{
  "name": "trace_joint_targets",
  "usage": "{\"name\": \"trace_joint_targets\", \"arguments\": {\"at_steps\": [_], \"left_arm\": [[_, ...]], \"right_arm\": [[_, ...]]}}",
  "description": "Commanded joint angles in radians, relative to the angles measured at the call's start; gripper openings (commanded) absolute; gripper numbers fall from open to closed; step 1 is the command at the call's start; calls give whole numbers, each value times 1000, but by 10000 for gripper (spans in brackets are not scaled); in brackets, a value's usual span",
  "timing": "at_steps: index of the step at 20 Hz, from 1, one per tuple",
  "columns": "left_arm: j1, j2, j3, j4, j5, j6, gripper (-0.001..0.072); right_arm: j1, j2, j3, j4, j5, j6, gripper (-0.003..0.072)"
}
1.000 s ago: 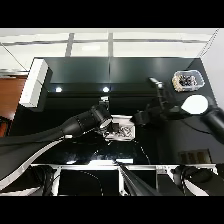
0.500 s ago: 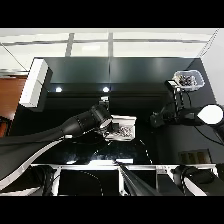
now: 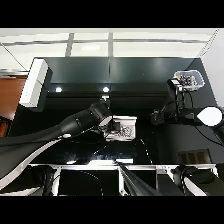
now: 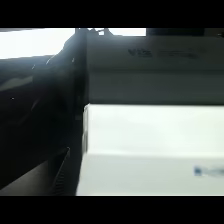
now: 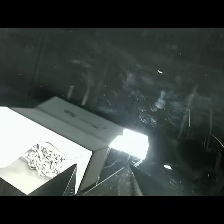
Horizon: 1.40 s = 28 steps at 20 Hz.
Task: Fold the box and place the chain.
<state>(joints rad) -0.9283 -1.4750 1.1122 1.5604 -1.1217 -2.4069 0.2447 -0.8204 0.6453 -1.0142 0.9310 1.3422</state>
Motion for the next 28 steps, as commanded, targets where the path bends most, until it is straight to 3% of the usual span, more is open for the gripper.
{"name": "trace_joint_targets", "arguments": {"at_steps": [1, 5, 8, 10, 12, 13, 14, 16, 19, 23, 25, 28], "left_arm": [[16, 72, 14, -17, -57, 201, 425], [93, 270, -30, -39, -151, 537, 425], [293, 441, -145, -190, -139, 732, 425], [491, 529, -256, -456, -39, 958, 425], [700, 567, -403, -870, 39, 1291, 426], [782, 560, -478, -1070, 16, 1506, 426], [832, 545, -537, -1183, -24, 1696, 432], [845, 507, -618, -1236, -42, 1967, 710], [779, 443, -651, -1148, -35, 2401, 709], [654, 362, -648, -1109, 136, 2747, 709], [597, 319, -646, -1109, 225, 2853, 709], [561, 251, -607, -1141, 245, 2814, 706]], "right_arm": [[0, 1, -1, -10, 19, 0, 374], [0, 1, -1, -32, 22, 0, 374], [-1, 1, -1, -35, 21, 1, 374], [0, 1, -1, -35, 21, 1, 374], [0, 1, -1, -35, 12, 14, 374], [0, 1, -1, -34, 7, 16, 374], [0, 1, 0, -34, 6, 17, 374], [0, 1, -1, -34, 8, 36, 374], [0, 1, -1, -35, 8, 45, 374], [0, 1, -1, -35, 8, 45, 374], [0, 1, -1, -35, 9, 49, 374], [0, 1, -1, -35, 6, 53, 374]]}}
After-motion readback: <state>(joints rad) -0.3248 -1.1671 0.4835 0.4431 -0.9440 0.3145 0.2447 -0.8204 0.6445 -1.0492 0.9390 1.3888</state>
